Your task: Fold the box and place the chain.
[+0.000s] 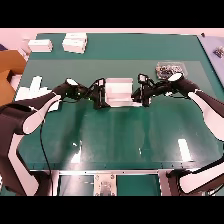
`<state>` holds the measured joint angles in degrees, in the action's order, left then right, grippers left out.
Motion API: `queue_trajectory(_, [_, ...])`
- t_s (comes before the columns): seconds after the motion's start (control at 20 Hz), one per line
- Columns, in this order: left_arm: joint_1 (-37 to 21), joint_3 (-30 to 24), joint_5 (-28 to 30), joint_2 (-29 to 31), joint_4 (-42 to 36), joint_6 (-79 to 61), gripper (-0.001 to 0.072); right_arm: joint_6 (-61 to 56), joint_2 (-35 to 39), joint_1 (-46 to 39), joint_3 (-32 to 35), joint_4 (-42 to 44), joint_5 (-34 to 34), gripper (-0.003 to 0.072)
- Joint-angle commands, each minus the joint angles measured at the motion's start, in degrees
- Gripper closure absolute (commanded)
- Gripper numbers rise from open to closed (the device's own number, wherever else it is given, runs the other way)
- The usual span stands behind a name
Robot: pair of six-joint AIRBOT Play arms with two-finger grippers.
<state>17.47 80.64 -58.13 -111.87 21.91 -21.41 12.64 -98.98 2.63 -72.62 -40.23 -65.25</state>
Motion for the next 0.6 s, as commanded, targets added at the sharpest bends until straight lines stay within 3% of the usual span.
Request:
queue_trajectory(0.0, [0.0,0.0,0.0,0.0,-0.1,0.0,0.0184,0.7,-0.4,1.2,0.0,0.9,-0.1,0.0468])
queue_trajectory(0.35, [0.0,0.0,0.0,0.0,-0.1,0.0,0.0184,3.3,-2.0,1.3,0.0,3.5,-0.1,0.0461])
queue_trajectory(0.45, [0.0,0.0,0.0,0.0,-0.1,0.0,0.0184,4.2,-2.4,1.2,0.0,3.9,-0.1,0.0309])
queue_trajectory(0.55, [0.0,0.0,0.0,0.0,-0.1,0.0,0.0184,4.5,-2.4,1.2,0.0,3.8,-0.1,0.0289])
